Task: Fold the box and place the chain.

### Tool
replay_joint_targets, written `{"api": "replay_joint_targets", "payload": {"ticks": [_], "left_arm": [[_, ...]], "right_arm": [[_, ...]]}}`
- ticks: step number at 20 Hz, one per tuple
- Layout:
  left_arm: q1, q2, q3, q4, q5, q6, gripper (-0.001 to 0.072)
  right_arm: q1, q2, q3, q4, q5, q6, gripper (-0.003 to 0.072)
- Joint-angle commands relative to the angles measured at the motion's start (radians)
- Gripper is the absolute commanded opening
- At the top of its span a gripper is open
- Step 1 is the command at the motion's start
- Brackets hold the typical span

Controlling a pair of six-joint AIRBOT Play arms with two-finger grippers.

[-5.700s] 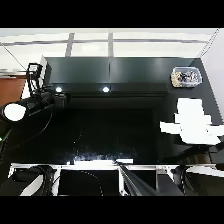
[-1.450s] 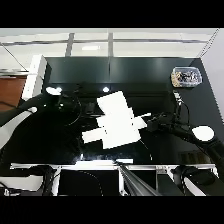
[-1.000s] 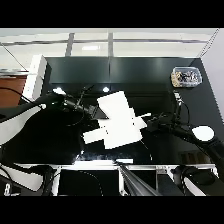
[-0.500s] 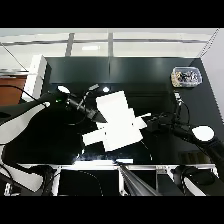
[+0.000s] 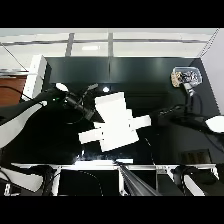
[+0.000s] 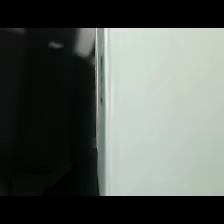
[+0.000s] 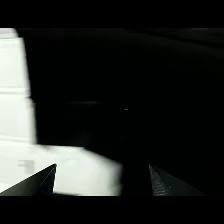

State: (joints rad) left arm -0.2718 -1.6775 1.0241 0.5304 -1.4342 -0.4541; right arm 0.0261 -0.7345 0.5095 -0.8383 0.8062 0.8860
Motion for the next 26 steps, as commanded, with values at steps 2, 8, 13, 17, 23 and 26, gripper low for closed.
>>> {"api": "replay_joint_targets", "payload": {"ticks": [2, 8, 13, 17, 23, 26], "left_arm": [[-0.13, 0.225, -0.076, 0.232, 0.227, 0.079, 0.0022], [-0.206, 0.457, -0.32, 0.166, 0.549, 0.7, 0.0027], [-0.241, 0.357, -0.314, 0.098, 0.637, 0.661, 0.0027], [-0.25, 0.34, -0.314, 0.1, 0.72, 0.671, 0.0027], [-0.25, 0.338, -0.314, 0.1, 0.743, 0.667, 0.0027], [-0.25, 0.338, -0.314, 0.101, 0.739, 0.667, 0.0027]], "right_arm": [[-0.072, 0.001, 0.118, -0.399, 0.082, -0.012, 0.0657], [-0.029, -0.008, 0.109, -0.273, 0.104, -0.149, 0.0657], [0.101, -0.02, 0.018, -0.17, 0.111, -0.547, 0.0657], [0.208, -0.066, -0.02, -0.078, 0.108, -0.675, 0.0657], [0.321, -0.215, -0.02, -0.048, 0.111, -0.75, 0.0657], [0.388, -0.258, -0.021, -0.018, 0.106, -0.784, 0.0656]]}}
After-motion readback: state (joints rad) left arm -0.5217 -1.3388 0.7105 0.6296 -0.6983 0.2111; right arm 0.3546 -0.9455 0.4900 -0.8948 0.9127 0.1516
